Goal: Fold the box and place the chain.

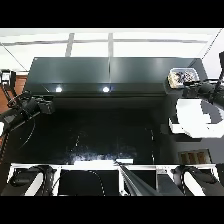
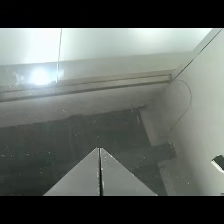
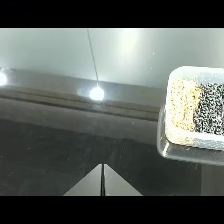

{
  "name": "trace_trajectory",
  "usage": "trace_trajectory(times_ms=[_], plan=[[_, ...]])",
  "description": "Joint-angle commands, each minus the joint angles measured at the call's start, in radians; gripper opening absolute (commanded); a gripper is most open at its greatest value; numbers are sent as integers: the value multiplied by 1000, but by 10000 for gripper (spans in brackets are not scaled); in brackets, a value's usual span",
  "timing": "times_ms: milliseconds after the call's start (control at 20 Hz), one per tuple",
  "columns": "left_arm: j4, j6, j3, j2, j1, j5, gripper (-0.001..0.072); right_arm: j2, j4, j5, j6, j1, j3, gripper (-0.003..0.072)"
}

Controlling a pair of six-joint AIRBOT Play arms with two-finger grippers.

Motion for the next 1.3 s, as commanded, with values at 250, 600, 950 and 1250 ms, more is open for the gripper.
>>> trace_trajectory(times_ms=[250,600,950,1250], plan=[[0,0,0,0,0,0,27,1,0,0,0,1,0,8],[0,0,0,0,0,0,27,1,0,0,0,1,0,8],[0,0,0,-3,0,35,27,1,51,-149,0,1,0,8],[-46,-5,0,-12,-1,101,28,-48,-95,-369,19,-24,-2,195]])
